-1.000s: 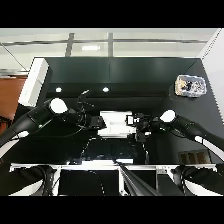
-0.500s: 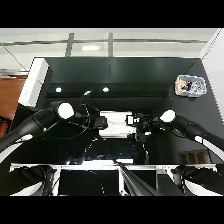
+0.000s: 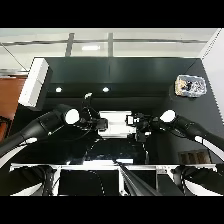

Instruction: Fold the box and place the chain.

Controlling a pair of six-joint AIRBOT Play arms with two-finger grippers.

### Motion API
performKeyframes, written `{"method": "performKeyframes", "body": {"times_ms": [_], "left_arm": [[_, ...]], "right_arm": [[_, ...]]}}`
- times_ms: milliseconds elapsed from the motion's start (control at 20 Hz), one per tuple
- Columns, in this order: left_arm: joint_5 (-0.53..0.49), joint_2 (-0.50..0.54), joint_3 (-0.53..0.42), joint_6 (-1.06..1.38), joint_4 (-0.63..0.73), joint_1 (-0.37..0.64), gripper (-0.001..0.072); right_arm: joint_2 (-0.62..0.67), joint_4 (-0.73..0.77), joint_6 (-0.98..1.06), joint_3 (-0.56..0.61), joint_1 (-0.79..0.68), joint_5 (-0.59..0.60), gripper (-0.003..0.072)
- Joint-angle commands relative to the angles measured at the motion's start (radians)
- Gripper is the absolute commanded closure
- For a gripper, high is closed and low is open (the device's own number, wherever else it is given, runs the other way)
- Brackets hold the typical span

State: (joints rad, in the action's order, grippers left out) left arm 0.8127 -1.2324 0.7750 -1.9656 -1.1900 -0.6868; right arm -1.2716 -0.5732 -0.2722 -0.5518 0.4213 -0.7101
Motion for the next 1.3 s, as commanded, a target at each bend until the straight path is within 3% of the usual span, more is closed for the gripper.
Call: {"method": "performKeyframes", "body": {"times_ms": [0,450,700,900,950,1050,1250], "left_arm": [[0.000,-0.015,0.001,-0.042,-0.038,-0.010,0.0208],[0.108,-0.132,0.148,-0.153,-0.144,-0.090,0.0209],[0.272,-0.201,0.207,-0.286,-0.318,-0.134,0.0210],[0.266,-0.222,0.263,-0.294,-0.316,-0.134,0.0210],[0.267,-0.224,0.271,-0.298,-0.316,-0.134,0.0223],[0.267,-0.224,0.272,-0.340,-0.307,-0.134,0.0409],[0.275,-0.224,0.272,-0.368,-0.269,-0.136,0.0410]], "right_arm": [[0.000,0.000,0.000,0.000,0.000,0.000,0.0201],[0.000,0.000,0.000,0.000,0.000,0.000,0.0201],[0.000,0.000,0.000,0.000,0.000,0.000,0.0201],[0.000,0.000,0.000,0.000,0.000,0.000,0.0201],[0.000,0.000,0.000,0.000,0.000,0.000,0.0201],[0.000,0.000,0.000,0.000,0.000,0.000,0.0201],[0.000,0.000,0.000,0.000,0.001,0.000,0.0201]]}}
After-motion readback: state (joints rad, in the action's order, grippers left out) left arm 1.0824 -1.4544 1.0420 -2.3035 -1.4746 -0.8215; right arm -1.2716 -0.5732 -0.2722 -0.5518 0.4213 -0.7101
